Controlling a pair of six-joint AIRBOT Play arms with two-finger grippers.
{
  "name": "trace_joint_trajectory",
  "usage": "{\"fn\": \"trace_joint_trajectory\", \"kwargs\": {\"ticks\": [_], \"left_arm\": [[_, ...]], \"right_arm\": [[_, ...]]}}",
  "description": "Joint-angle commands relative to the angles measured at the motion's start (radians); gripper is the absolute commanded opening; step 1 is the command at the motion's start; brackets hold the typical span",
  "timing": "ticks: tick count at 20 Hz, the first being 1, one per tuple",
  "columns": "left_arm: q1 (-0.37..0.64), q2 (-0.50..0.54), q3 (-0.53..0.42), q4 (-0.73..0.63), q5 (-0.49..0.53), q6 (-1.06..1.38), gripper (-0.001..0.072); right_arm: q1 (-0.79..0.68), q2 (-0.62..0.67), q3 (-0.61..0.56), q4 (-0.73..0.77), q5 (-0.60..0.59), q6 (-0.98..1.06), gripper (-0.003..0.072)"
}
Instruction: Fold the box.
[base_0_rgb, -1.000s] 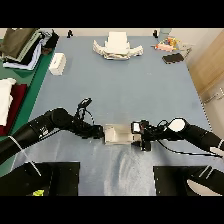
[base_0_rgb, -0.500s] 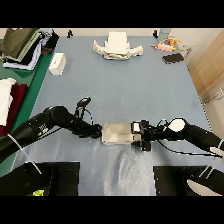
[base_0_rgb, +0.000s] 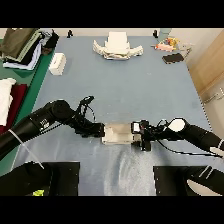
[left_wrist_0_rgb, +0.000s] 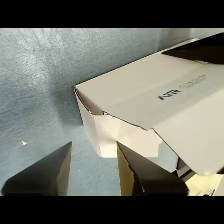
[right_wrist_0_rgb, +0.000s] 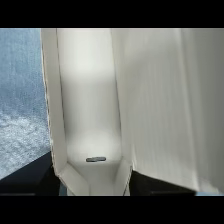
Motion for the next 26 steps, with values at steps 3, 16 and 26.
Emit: {"fn": "trace_joint_trajectory", "kwargs": {"ticks": [3, 16, 26], "left_arm": [[-0.006, -0.077, -0.005, -0.049, 0.047, 0.0, 0.045], [-0.294, -0.155, 0.121, 0.426, 0.11, -0.673, 0.0446], [-0.413, -0.352, 0.287, 0.613, -0.029, -0.876, 0.0398]], "right_arm": [[0.0, 0.0, 0.0, 0.0, 0.0, 0.0, 0.0441], [0.0, 0.0, 0.0, 0.0, 0.0, 0.0, 0.0441], [0.0, 0.0, 0.0, 0.0, 0.0, 0.0, 0.0441]]}}
